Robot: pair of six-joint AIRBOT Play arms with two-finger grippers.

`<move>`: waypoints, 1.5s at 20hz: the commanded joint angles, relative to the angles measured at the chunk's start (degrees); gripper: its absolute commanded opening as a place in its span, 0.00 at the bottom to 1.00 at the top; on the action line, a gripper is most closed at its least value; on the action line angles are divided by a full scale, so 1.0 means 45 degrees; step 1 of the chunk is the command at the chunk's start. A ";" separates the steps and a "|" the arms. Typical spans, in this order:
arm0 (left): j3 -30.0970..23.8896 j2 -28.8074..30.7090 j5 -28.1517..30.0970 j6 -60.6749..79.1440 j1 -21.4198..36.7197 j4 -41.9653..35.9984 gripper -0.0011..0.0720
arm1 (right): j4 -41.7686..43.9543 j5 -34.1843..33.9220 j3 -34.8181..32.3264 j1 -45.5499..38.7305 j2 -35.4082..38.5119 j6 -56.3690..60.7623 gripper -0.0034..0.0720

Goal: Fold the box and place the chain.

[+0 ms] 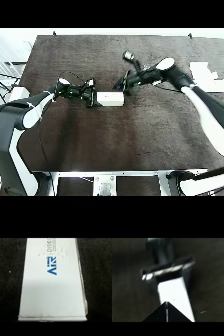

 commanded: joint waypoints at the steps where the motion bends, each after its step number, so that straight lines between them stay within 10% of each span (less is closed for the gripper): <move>1: 0.0010 0.0010 0.0029 0.0019 0.0000 -0.0316 0.72 | 0.0092 -0.0194 -0.0398 -0.0413 0.2623 0.1423 0.06; 8: 0.0010 0.0010 -0.0102 -0.0029 0.0000 -0.0427 0.72 | 0.0068 -0.1234 -0.4940 -0.1661 0.6533 0.2074 0.06; 9: 0.0015 0.0039 -0.0087 -0.0296 0.0005 -0.0486 0.53 | 0.0073 -0.1506 -0.5688 -0.1826 0.6834 0.2079 0.06; 10: 0.0015 0.0180 -0.0117 -0.0447 0.0097 -0.0408 0.12 | 0.0078 -0.1719 -0.6280 -0.1972 0.7043 0.2210 0.06; 11: 0.0039 0.0398 -0.0015 -0.0471 0.0223 -0.0413 0.04 | 0.0102 -0.1841 -0.6761 -0.2132 0.7179 0.2395 0.06; 21: 0.0083 0.2939 0.8476 -0.6839 0.4488 -0.0539 0.04 | 0.0690 -0.2171 -0.7291 -0.2365 0.7281 0.2642 0.06; 30: 0.0466 0.1758 0.8825 -1.0302 0.7621 0.0039 0.04 | 0.1360 -0.2725 -0.7291 -0.2361 0.7276 0.2637 0.06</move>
